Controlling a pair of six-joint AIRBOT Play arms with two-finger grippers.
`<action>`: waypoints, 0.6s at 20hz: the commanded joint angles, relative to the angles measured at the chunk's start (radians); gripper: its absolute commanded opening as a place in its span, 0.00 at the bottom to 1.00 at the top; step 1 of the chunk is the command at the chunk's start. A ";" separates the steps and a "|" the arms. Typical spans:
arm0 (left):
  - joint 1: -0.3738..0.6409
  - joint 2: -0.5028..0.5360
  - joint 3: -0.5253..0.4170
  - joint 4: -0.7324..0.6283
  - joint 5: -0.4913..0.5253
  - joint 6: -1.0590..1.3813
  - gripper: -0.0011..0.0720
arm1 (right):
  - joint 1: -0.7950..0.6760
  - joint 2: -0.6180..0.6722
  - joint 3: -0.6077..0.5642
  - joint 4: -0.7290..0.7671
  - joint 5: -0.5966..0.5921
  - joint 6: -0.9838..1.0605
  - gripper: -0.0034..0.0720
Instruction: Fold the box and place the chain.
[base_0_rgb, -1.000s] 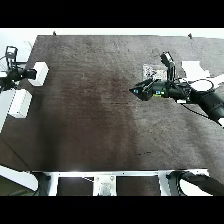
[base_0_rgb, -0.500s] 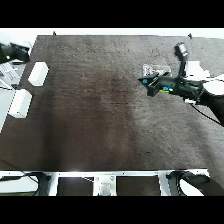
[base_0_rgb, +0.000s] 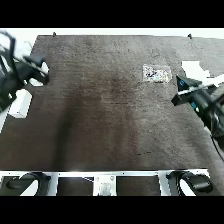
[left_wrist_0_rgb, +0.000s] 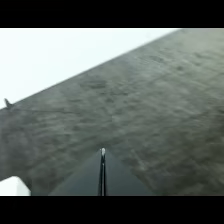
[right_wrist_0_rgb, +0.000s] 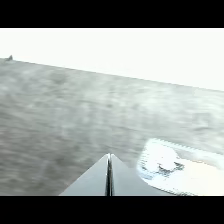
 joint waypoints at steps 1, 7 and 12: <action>-0.086 0.145 -0.260 -0.090 0.099 0.059 0.04 | 0.000 0.189 -0.189 -0.028 -0.142 0.002 0.05; -0.091 0.171 -0.418 -0.103 0.103 0.059 0.04 | 0.000 0.409 -0.471 -0.028 -0.200 0.002 0.05; -0.091 0.171 -0.432 -0.103 0.105 0.004 0.05 | 0.000 0.420 -0.535 -0.028 -0.200 0.002 0.06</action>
